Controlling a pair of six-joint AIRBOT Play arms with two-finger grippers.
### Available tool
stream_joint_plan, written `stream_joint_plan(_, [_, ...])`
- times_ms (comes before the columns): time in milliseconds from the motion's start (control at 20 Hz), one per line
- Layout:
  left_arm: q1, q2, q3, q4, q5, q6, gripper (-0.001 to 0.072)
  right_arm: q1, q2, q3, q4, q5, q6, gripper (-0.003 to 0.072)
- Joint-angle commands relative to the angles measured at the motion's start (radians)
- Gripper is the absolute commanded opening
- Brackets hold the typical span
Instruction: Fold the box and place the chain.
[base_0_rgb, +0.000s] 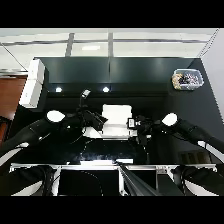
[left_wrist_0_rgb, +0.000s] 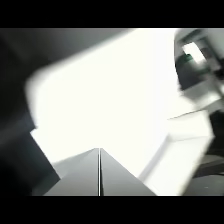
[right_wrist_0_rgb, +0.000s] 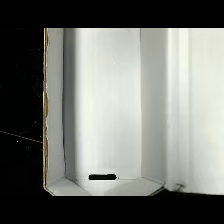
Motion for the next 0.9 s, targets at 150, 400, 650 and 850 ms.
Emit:
stream_joint_plan(150, [0.001,-0.114,0.072,0.156,-0.051,-0.069,0.0026,0.000,0.000,0.000,0.000,0.000,0.000,0.0317])
stream_joint_plan(400, [0.017,-0.114,0.161,0.299,-0.055,-0.086,0.0026,0.000,0.000,0.000,0.000,0.000,0.000,0.0316])
stream_joint_plan(650, [0.098,-0.023,0.208,0.440,-0.204,-0.087,0.0026,0.000,0.000,0.000,0.000,0.000,0.000,0.0316])
stream_joint_plan(850, [0.170,0.136,0.185,0.520,-0.408,-0.085,0.0026,0.000,0.000,0.000,0.000,0.000,0.000,0.0316])
